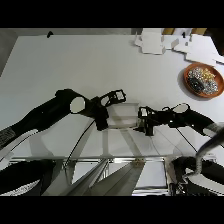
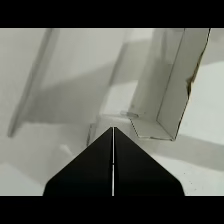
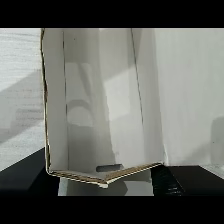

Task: Fold the box and place the chain.

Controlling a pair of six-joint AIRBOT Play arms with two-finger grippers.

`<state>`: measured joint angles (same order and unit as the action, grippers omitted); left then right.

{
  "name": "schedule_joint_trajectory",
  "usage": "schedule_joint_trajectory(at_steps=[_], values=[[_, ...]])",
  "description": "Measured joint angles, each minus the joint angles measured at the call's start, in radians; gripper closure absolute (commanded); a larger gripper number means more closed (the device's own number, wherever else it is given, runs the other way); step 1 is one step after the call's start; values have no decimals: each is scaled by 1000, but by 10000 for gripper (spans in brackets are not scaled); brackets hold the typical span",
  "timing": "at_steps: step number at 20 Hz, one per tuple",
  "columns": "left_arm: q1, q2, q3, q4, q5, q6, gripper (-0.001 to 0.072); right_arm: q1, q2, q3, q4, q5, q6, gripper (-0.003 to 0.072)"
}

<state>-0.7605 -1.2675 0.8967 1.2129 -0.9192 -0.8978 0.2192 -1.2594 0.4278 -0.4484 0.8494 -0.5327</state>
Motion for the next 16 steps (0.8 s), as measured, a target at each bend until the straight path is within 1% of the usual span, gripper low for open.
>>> schedule_joint_trajectory(at_steps=[4,10,11,12,14,15,16], values=[[12,4,-77,-3,6,0,707,0,0,0,0,0,0,290],[69,5,-113,10,-40,36,698,0,0,0,0,0,0,290],[79,5,-120,8,-40,67,677,0,0,0,0,0,0,290],[89,5,-129,3,-40,113,628,0,0,0,0,0,1,290],[103,5,-153,-21,-23,227,463,0,0,0,0,0,1,290],[108,5,-168,-38,-5,290,414,0,0,0,0,0,0,290],[111,5,-181,-55,14,343,414,0,0,0,0,0,1,290]])
